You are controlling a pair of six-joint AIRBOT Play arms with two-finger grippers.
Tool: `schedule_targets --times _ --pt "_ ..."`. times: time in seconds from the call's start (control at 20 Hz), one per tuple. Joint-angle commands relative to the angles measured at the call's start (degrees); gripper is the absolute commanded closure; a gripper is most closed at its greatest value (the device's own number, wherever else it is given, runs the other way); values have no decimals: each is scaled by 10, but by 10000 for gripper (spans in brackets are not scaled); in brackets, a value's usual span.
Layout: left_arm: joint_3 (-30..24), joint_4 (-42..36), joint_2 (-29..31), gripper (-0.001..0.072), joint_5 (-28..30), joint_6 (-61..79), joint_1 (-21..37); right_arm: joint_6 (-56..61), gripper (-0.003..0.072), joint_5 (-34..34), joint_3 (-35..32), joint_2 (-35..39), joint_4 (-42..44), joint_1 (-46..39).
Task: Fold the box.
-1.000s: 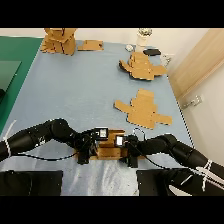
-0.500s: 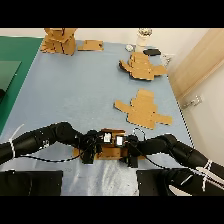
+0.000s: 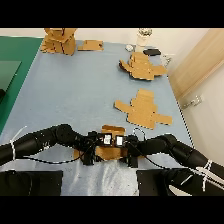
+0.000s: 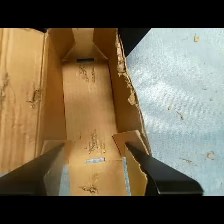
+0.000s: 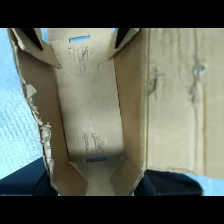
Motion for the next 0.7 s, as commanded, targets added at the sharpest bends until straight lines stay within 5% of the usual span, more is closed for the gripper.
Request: schedule_targets --times 0.0,0.05,0.1,0.15,0.2,0.5,0.65 --pt "-2 -7 0 84 -2 0 0 0 97 1 0 0 0 0" --pt "-2 -6 0 120 -3 0 0 0 97 1 0 0 0 0" --pt "-2 -5 0 301 -8 -1 0 0 97 1 0 0 0 0" --pt "-2 6 0 592 -12 -7 0 0 97 1 0 0 1 0" --pt "-1 31 3 696 -14 -27 0 0 97 1 0 0 0 0" --pt "-1 373 132 698 -36 -442 0 0 97 1 0 0 0 0" --pt "-3 425 223 697 -43 -594 0 0 97 1 0 0 0 0"
